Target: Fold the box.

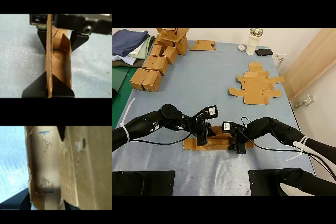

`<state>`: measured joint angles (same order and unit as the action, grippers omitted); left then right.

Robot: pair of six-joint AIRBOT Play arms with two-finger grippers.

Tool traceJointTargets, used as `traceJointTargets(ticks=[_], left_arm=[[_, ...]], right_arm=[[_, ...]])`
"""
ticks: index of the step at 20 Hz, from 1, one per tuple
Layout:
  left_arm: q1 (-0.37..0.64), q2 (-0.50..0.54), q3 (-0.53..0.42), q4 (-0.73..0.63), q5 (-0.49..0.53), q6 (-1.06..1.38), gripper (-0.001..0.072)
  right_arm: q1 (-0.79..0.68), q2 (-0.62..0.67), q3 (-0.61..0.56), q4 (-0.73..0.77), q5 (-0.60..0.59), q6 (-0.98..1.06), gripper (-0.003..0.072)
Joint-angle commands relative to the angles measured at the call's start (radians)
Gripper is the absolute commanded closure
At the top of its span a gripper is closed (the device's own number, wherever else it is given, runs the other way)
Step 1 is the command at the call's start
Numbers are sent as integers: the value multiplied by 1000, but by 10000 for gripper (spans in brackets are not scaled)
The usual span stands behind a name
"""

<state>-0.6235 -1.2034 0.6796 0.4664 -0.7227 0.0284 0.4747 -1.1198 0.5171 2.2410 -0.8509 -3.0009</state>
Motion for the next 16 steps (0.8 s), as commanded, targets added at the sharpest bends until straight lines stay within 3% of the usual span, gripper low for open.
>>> traceJointTargets(ticks=[1, 11, 13, 16], left_arm=[[0, 0, 1, -3, 8, -4, 698], [2, 1, 1, -2, 10, -4, 694], [2, 5, 1, -2, 28, -27, 360], [2, 35, 1, 37, 64, -75, 350]], right_arm=[[1, -1, 0, 0, 0, 1, 225], [1, 0, 0, 1, -4, 1, 226], [1, 0, 0, 1, -5, 1, 225], [1, 0, 0, 1, -6, 1, 225]])
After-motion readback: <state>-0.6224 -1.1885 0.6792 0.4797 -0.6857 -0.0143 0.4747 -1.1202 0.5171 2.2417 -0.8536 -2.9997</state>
